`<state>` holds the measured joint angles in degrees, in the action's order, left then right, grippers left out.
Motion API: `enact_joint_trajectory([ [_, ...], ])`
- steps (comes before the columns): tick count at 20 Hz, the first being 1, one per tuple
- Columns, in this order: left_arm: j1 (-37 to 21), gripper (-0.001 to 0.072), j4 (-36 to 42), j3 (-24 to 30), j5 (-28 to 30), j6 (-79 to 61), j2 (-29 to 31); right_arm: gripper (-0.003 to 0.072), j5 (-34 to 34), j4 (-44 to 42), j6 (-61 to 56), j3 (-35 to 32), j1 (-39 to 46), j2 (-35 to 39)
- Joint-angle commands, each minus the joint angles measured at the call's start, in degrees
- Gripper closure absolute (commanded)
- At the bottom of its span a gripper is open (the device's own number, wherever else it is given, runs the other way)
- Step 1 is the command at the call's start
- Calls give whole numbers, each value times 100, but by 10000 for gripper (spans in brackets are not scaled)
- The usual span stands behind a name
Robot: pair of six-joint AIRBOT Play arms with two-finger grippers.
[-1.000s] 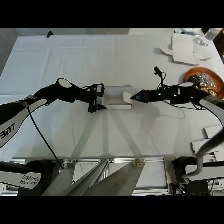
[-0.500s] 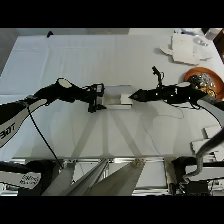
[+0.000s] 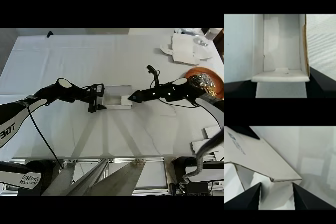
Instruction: Fold the box and place the chain.
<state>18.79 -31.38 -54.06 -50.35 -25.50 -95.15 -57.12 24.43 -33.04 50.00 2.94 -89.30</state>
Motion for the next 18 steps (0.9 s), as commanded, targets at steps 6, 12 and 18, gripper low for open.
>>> enact_joint_trajectory([
  [6, 0, 434, 2, 4, -2, 2, -2, 293, 431, 916, -1071, 411, -365, 37],
  [12, 0, 434, 2, 4, -2, 2, -2, 293, 398, 2496, -2533, 807, -535, 142],
  [18, 0, 434, 2, 4, -2, 2, -2, 293, 623, 3434, -3713, 984, -1176, 142],
])
